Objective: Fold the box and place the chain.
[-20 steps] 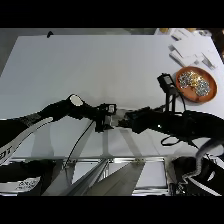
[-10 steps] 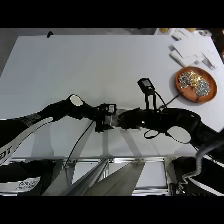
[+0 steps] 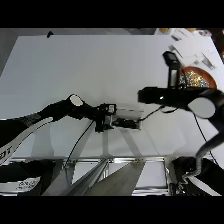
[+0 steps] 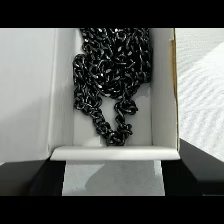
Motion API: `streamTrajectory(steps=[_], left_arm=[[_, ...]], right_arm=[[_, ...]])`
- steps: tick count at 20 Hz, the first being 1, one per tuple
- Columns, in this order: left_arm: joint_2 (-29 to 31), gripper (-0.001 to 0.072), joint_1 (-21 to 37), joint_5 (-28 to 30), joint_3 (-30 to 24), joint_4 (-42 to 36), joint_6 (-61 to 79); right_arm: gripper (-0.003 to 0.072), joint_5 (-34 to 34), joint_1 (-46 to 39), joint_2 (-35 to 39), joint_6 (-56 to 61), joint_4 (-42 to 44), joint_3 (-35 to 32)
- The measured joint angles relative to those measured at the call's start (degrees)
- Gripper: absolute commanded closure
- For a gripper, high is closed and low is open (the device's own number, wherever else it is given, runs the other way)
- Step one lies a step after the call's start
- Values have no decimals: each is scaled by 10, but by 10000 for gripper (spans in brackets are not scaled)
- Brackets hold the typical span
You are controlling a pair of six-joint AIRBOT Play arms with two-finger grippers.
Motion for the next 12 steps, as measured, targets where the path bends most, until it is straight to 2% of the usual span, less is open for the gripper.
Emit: streamTrajectory(steps=[3,5,6,7,8,9,10,11,12], left_arm=[[0,559,0,0,0,0,0],[0,559,0,0,0,0,0],[0,559,0,0,0,0,0],[0,559,0,0,0,0,0],[0,559,0,0,0,0,0],[0,559,0,0,0,0,0],[0,559,0,0,0,0,0],[0,559,0,0,0,0,0],[0,559,0,0,0,0,0]], right_arm=[[671,60,-44,-14,-104,-41,1],[668,102,-58,-20,-266,-50,-14],[628,117,-63,-21,-351,-51,-26],[381,129,-66,-23,-447,-51,-43],[197,133,-68,-24,-534,-47,-62],[264,130,-69,-24,-613,-37,-81],[361,121,-70,-25,-687,-20,-102],[417,105,-71,-25,-748,-1,-121],[417,90,-72,-25,-795,20,-136]])
